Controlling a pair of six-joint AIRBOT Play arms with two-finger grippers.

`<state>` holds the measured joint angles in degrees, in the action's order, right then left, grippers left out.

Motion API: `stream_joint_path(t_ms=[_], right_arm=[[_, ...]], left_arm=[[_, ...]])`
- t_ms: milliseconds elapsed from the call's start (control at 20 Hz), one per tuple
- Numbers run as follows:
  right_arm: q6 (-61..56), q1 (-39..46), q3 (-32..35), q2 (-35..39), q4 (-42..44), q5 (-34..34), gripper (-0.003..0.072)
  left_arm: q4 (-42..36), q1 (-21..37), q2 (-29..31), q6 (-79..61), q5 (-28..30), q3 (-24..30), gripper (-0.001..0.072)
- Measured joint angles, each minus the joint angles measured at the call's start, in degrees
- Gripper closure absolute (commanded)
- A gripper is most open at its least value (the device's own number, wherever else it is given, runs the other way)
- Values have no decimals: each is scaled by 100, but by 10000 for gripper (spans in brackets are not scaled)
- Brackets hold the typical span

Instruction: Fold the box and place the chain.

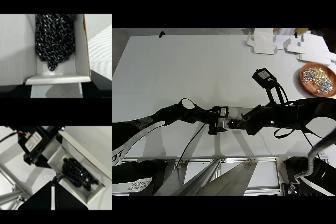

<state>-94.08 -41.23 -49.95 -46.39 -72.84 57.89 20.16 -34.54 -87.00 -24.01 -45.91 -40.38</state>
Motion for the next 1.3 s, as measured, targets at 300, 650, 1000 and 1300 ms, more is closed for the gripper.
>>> stream_joint_path(t_ms=[300, 650, 1000, 1300], right_arm=[[293, -81, 4, -785, -57, -310, 427], [1832, 577, -951, -1252, 323, -245, 671], [3587, 787, -645, -2041, 398, -105, 671], [4212, 363, -225, -2065, 516, -96, 670]], left_arm=[[0, 0, 0, 0, 0, 0, 580], [0, 0, 0, 0, 2, 0, 580], [0, 0, 0, 0, 0, 0, 580], [4, 0, 0, -2, -20, 0, 580]])
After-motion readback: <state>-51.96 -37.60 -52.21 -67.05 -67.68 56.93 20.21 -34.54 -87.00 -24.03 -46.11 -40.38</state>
